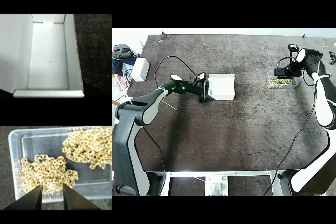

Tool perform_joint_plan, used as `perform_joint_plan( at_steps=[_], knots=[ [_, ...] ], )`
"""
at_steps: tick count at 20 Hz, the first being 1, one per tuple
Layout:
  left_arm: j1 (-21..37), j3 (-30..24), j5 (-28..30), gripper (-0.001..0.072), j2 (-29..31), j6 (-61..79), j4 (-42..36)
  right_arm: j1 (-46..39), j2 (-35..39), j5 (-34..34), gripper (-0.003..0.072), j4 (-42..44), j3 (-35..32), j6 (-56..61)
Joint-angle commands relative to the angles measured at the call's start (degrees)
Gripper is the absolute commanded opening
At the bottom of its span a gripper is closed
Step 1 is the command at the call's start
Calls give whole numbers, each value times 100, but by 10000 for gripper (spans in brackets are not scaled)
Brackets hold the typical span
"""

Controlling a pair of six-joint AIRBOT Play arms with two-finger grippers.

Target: Fold the box and place the chain.

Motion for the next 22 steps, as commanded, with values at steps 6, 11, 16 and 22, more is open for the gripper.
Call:
perform_joint_plan(
  at_steps=[6, 11, 16, 22],
  knots=[
    [-7, 4, 0, 418, 0, 0, 2, -35, -302, -96, 278, 13, -2, -39],
    [-7, 4, 0, 417, 0, 0, 2, -35, -426, -68, 219, 101, -2, -39],
    [-7, 4, 0, 418, 0, 0, 2, -26, -391, -76, 15, 166, 2, -37],
    [-7, 4, 0, 417, 0, 0, 2, -26, -367, 105, 283, 249, 4, -2]
  ],
)
